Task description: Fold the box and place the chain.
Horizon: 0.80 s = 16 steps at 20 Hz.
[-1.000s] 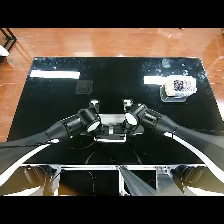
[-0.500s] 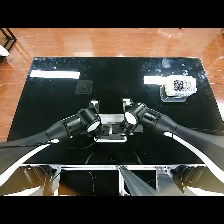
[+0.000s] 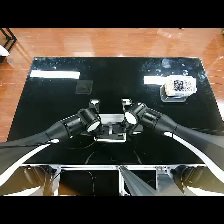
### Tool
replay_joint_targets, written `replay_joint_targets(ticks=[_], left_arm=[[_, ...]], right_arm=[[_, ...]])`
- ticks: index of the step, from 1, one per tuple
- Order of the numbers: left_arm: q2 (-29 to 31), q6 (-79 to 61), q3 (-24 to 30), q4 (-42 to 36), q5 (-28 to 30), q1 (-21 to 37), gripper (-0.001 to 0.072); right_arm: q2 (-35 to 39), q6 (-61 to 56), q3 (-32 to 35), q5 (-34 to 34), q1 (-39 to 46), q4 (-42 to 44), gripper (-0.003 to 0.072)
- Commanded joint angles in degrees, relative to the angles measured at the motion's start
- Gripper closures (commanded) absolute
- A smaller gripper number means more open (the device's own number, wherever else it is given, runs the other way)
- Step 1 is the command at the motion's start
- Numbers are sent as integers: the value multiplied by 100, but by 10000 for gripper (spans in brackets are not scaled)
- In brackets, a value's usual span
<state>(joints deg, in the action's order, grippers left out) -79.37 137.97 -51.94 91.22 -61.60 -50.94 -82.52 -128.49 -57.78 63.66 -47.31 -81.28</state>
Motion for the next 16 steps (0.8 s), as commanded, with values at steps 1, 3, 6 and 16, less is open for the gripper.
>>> replay_joint_targets(ticks=[1, 3, 6, 16], left_arm=[[0, 22, 2, -20, -20, 0, 685], [0, 22, 2, -20, -20, 0, 684], [0, 22, 2, -20, -20, 0, 685], [0, 22, 2, -22, -20, 2, 685]], right_arm=[[122, 118, -4, 116, 33, -72, 172], [387, 522, -4, 297, 42, -249, 167], [1036, 1215, 0, 872, 39, -544, 168], [3265, 1989, 2, 1659, 1851, -3171, 169]])
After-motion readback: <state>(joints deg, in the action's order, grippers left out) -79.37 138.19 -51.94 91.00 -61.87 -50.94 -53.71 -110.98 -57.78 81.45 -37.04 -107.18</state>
